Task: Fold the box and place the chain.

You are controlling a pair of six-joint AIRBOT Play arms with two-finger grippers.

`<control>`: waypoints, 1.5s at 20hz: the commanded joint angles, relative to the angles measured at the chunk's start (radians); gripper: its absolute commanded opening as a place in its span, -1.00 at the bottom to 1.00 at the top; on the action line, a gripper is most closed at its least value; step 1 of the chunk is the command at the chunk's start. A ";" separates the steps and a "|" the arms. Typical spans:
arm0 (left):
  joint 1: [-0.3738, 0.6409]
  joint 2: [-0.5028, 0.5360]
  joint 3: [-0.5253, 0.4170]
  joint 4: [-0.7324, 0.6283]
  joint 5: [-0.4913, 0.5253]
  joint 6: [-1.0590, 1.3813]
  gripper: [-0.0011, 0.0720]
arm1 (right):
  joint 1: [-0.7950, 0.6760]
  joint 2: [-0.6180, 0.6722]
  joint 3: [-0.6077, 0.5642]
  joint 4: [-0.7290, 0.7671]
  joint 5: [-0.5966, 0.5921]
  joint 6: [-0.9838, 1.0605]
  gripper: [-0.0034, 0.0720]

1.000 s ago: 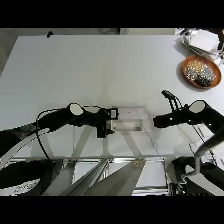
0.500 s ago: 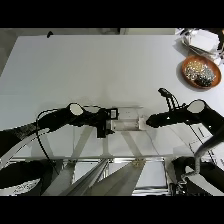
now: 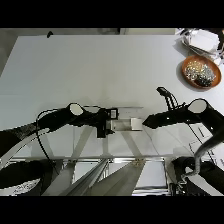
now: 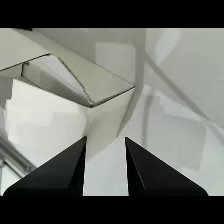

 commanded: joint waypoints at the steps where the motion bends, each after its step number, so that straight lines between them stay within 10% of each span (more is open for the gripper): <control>1: 0.000 0.000 0.000 0.000 0.000 0.000 -0.10 | 0.045 0.003 0.002 0.004 0.002 0.045 -0.12; 11: 0.000 0.000 0.000 0.000 0.000 0.000 -0.10 | 0.145 0.002 0.009 -0.026 -0.106 0.176 0.14; 30: 0.000 0.000 0.000 0.000 0.000 0.000 -0.10 | 0.488 -0.209 0.218 -0.544 -0.093 0.992 -0.06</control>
